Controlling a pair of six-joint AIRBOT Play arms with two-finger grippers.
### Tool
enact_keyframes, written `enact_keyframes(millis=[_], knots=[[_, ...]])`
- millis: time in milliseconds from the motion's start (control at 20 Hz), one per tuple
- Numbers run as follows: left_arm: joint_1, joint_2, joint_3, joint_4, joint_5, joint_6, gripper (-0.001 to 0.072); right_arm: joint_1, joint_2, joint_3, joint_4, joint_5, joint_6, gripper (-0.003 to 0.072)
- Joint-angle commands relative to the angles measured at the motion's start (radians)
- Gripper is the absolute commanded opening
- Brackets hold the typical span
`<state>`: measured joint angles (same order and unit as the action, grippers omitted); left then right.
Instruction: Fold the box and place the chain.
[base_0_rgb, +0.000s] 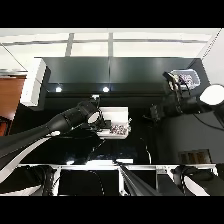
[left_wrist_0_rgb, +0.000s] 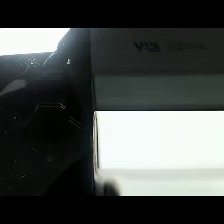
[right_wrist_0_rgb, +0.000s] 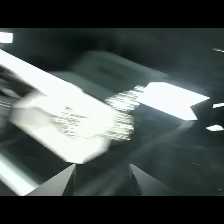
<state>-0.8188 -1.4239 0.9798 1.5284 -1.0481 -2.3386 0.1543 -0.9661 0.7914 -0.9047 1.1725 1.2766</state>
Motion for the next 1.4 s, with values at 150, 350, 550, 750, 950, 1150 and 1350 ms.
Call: enact_keyframes(millis=[150,350,550,750,950,1150,1350], knots=[[0.000,-0.001,0.001,0.000,0.001,0.001,0.0030,0.076,0.061,-0.320,-0.087,-0.306,-0.304,0.0719],[0.000,-0.001,0.001,0.000,0.001,0.001,0.0029,0.259,0.041,-0.381,-0.074,-0.461,-0.782,0.0717],[0.000,-0.001,0.001,0.000,0.001,0.001,0.0030,0.346,-0.047,-0.381,0.108,-0.592,-1.049,0.0711],[0.000,-0.001,0.001,0.000,0.001,0.001,0.0029,0.355,-0.079,-0.381,0.257,-0.694,-1.202,0.0710],[0.000,-0.001,0.001,0.000,0.001,0.001,0.0030,0.355,-0.111,-0.381,0.280,-0.746,-1.203,0.0710],[0.000,-0.001,0.001,0.000,0.001,0.001,0.0030,0.355,-0.144,-0.381,0.281,-0.758,-1.222,0.0710],[0.000,-0.001,0.001,0.000,0.001,0.001,0.0030,0.355,-0.164,-0.381,0.317,-0.758,-1.228,0.0710]])
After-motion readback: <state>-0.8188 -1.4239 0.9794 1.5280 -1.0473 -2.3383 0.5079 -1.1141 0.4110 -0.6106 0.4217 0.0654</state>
